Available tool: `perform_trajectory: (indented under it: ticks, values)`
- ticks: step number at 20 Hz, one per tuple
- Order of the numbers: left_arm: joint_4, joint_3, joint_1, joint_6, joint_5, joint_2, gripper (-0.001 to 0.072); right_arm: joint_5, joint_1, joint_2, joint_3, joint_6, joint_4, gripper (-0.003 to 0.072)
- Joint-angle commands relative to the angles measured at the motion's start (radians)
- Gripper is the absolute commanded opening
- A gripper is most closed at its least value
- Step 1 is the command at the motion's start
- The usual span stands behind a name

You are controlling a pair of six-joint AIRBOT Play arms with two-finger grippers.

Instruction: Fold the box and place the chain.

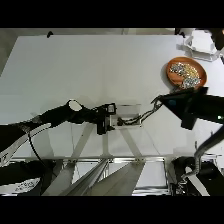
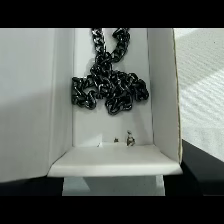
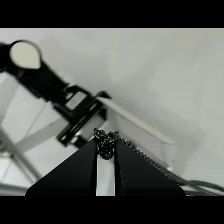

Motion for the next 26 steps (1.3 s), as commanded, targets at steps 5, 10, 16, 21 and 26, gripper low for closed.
perform_trajectory:
  ticks: [5, 10, 16, 21, 26]
  values:
    - [0.000, 0.000, -0.001, 0.000, 0.000, 0.000, 0.0412, -0.171, 0.408, -0.276, -0.008, 0.125, -0.281, 0.0006]
    - [0.000, 0.000, -0.001, 0.000, 0.000, 0.000, 0.0412, -0.258, 0.500, -0.492, -0.008, 0.148, -0.304, 0.0006]
    - [0.000, 0.000, -0.001, 0.000, 0.000, 0.000, 0.0412, -0.325, 0.502, -0.626, -0.044, 0.153, -0.292, 0.0074]
    - [0.000, 0.000, -0.001, 0.000, 0.000, 0.000, 0.0412, -0.319, 0.502, -0.652, -0.047, 0.153, -0.279, 0.0243]
    - [0.000, 0.000, -0.001, 0.000, 0.000, 0.000, 0.0412, -0.223, 0.456, -0.513, -0.033, 0.213, -0.347, 0.0248]
